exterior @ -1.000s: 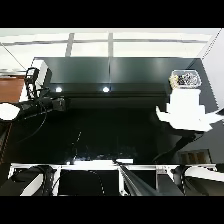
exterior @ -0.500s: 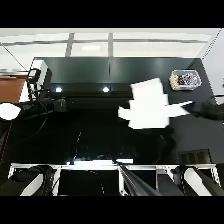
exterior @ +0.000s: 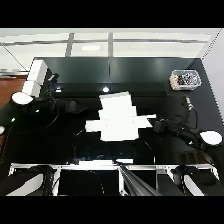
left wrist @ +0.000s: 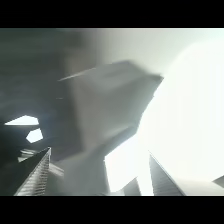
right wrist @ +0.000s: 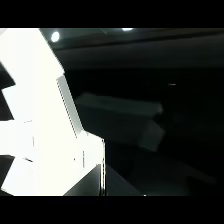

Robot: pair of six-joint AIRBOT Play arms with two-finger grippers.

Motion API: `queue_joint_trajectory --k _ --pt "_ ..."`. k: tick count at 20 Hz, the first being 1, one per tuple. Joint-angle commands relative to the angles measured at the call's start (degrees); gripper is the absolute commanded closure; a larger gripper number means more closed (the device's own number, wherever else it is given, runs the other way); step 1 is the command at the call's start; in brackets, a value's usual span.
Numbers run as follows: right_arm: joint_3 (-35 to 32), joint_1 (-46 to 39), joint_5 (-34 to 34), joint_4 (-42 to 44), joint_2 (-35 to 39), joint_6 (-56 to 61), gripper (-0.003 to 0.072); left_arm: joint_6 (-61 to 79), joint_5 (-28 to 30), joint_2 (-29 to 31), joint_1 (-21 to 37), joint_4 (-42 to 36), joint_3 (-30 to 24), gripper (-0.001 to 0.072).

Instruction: Fold the box and place the chain.

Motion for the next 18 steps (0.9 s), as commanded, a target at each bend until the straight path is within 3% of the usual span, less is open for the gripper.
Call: queue_joint_trajectory --k 1,4,10,12,14,17,18 --pt "-1.3 8.5 -8.2 1.2 0.7 0.6 0.0673 13.2 -11.0 -10.7 -1.8 -11.1 5.3 0.0002" --pt "-1.3 8.9 -7.8 1.2 0.7 1.0 0.0673 16.0 -11.5 -17.5 -6.1 -8.5 9.2 0.0002" --pt "-1.3 8.9 -7.9 1.2 0.7 1.5 0.0673 23.5 -21.5 -27.6 -11.2 -7.3 16.7 0.0007" --pt "-1.3 8.9 -8.0 1.1 0.7 1.5 0.0673 23.8 -24.5 -29.9 -11.9 -5.6 19.6 0.0039" --pt "-1.3 8.9 -7.9 0.9 0.7 1.5 0.0673 24.1 -26.6 -31.8 -12.0 -2.3 22.3 0.019" --pt "-1.3 8.9 -6.8 0.2 0.7 2.2 0.0673 24.4 -27.4 -33.7 -11.9 -1.5 24.5 0.0535" --pt "-1.3 8.9 -6.6 -0.4 0.7 2.6 0.0673 25.7 -27.4 -33.9 -12.0 -1.5 24.6 0.0611"
